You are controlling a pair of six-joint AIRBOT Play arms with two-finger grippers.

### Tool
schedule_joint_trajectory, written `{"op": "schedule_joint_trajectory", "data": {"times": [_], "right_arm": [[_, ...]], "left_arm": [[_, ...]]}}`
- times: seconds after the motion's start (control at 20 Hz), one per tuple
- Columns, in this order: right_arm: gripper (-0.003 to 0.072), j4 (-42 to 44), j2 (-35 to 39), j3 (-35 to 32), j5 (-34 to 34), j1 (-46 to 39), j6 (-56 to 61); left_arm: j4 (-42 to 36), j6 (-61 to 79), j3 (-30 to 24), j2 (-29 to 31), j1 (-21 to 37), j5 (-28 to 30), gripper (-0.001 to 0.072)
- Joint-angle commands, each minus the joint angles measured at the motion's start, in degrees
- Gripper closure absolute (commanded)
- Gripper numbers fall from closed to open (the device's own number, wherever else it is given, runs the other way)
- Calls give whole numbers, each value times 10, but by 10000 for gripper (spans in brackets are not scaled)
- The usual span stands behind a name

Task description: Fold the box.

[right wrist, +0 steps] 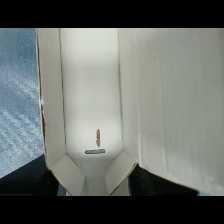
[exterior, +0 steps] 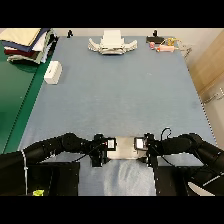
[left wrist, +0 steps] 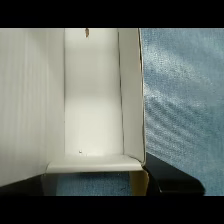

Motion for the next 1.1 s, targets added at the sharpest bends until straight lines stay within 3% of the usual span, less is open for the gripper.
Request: {"op": "schedule_joint_trajectory", "data": {"times": [0.0, 0.35, 0.45, 0.65, 0.85, 1.05], "right_arm": [[176, 0, 0, 1, 7, 0, 0], [167, 0, 0, 1, 8, 0, 0], [-34, 0, 0, 1, 8, 0, 2], [-34, -47, 21, 21, 3, 0, 89], [-34, -163, 67, 54, -85, 0, 211], [-34, -173, 111, 58, -218, 1, 264]], "left_arm": [[0, 0, 0, 0, 0, 0, 247], [0, 0, 0, 0, 0, 0, 248], [0, 0, 0, 0, 0, 0, 248], [0, 0, 0, 0, 0, -1, 248], [0, 0, 0, 0, 0, -1, 248], [0, 0, 0, 0, 0, -1, 248]]}}
